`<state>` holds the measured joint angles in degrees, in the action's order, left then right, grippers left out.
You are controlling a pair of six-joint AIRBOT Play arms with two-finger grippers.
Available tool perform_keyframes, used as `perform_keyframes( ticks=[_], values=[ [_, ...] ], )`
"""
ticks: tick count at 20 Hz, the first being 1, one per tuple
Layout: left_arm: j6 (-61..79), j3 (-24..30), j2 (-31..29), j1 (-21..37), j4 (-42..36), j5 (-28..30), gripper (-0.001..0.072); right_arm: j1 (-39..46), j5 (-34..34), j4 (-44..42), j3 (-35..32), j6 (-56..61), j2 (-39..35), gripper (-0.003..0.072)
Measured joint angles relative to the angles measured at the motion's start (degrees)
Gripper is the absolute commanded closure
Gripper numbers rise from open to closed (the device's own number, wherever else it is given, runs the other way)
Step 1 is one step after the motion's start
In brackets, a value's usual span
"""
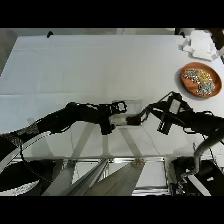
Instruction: Fold the box and place the chain.
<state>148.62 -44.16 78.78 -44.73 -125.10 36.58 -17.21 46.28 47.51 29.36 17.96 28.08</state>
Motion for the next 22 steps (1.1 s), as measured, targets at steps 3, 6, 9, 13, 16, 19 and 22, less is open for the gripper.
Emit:
perform_keyframes(
  ticks=[3, 6, 9, 13, 16, 19, 22],
  values=[
    [0.0, 0.0, 0.0, 0.0, 0.0, 0.0, 0.0313, 0.0, -0.3, -8.0, 0.0, -2.7, 0.6, 0.0667],
    [0.0, 0.0, 0.0, 0.0, 0.0, 0.0, 0.0313, 0.0, 0.4, -12.4, 0.0, -3.9, 5.9, 0.0667],
    [0.0, 0.0, 0.0, 0.0, 0.0, 0.0, 0.0313, 0.0, 1.0, -14.6, 0.0, -4.3, 13.7, 0.0665],
    [0.0, 0.0, 0.0, 0.0, 0.0, 0.0, 0.0313, 0.0, 0.6, -15.8, 0.0, -4.5, 23.9, 0.0615],
    [0.0, 0.0, 0.0, 0.0, 0.0, 0.0, 0.0313, 0.0, -0.9, -16.0, 0.0, -2.1, 29.9, 0.0476],
    [0.0, 0.0, 0.0, 0.0, 0.0, 0.0, 0.0313, 0.0, -2.3, -15.9, 0.0, 1.4, 33.2, 0.0476],
    [0.0, 0.0, 0.0, 0.0, 0.0, 0.0, 0.0313, 0.0, -2.3, -15.9, 0.0, 5.0, 32.4, 0.0476]
  ],
)
